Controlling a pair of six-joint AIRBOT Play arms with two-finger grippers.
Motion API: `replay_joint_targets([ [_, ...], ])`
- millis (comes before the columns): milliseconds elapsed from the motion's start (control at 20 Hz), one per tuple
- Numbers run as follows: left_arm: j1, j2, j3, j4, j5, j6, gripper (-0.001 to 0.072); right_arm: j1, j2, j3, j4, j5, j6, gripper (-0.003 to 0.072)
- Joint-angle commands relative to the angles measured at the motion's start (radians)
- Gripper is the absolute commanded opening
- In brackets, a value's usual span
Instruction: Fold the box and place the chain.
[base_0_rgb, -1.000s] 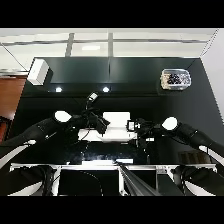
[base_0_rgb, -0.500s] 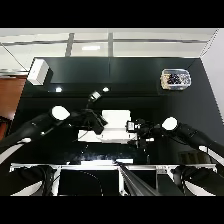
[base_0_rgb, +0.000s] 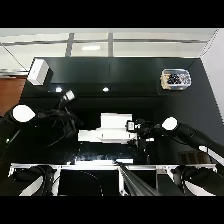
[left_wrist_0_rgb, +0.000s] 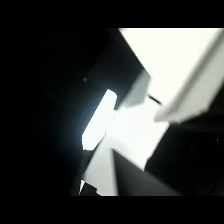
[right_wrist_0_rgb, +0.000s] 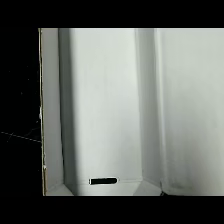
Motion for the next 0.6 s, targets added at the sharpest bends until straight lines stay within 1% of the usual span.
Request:
replay_joint_targets([
  [0, -0.030, 0.013, -0.051, 0.021, -0.023, 0.214, 0.0646, 0.001, 0.000, 0.000, 0.000, 0.000, 0.000, 0.0478],
  [50, -0.060, 0.010, -0.067, 0.022, 0.039, 0.233, 0.0704, 0.001, 0.000, 0.000, 0.000, 0.000, 0.000, 0.0478],
  [150, -0.135, -0.006, -0.090, 0.020, 0.152, 0.295, 0.0703, 0.001, 0.000, 0.000, 0.000, 0.000, 0.000, 0.0477],
  [300, -0.232, -0.054, -0.092, 0.021, 0.264, 0.314, 0.0703, 0.001, 0.000, 0.000, 0.000, 0.000, 0.000, 0.0478],
  [400, -0.255, -0.092, -0.092, 0.018, 0.279, 0.313, 0.0703, 0.001, 0.000, 0.000, 0.000, 0.000, 0.000, 0.0478],
  [550, -0.256, -0.130, -0.092, 0.016, 0.286, 0.301, 0.0702, 0.001, 0.000, 0.000, 0.000, 0.000, 0.000, 0.0478],
])
